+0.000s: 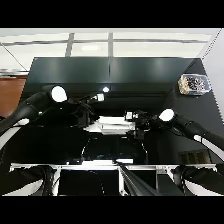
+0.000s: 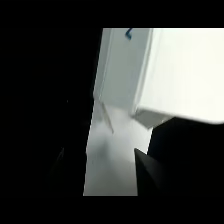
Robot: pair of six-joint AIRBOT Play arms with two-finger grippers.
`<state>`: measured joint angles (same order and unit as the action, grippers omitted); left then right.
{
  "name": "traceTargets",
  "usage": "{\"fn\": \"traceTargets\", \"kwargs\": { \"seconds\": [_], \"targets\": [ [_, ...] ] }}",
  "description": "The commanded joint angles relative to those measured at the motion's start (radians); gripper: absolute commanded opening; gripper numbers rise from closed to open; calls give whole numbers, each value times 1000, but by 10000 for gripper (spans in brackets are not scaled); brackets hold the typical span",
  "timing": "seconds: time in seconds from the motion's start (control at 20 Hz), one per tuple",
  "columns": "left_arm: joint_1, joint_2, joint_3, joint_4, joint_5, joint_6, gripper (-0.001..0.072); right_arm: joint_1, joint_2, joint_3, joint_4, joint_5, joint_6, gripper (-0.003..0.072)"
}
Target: Fold the box and place the chain.
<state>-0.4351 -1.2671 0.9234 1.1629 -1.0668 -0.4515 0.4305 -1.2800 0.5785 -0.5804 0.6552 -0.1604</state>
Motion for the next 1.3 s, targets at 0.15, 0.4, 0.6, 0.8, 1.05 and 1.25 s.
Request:
{"fn": "traceTargets", "kwargs": {
  "seconds": [0.15, 0.4, 0.6, 0.8, 1.05, 1.25],
  "targets": [
    [55, 76, -27, -25, -283, -301, 29, 1, 0, 1, 5, -4, -1, 410],
    [19, 76, -180, -556, -54, -160, 29, 1, 0, 1, 4, -5, -2, 409],
    [19, 61, -198, -852, 416, -26, 31, 1, 0, 1, 4, -5, -1, 410],
    [19, -19, -191, -858, 498, 82, 30, 1, 0, 1, 5, -5, -1, 410],
    [18, -103, -184, -723, 400, 78, 31, 1, 0, 1, 4, -5, -1, 410],
    [14, -139, -167, -618, 317, 74, 30, 0, 0, 1, 4, -5, -2, 410]
  ]
}}
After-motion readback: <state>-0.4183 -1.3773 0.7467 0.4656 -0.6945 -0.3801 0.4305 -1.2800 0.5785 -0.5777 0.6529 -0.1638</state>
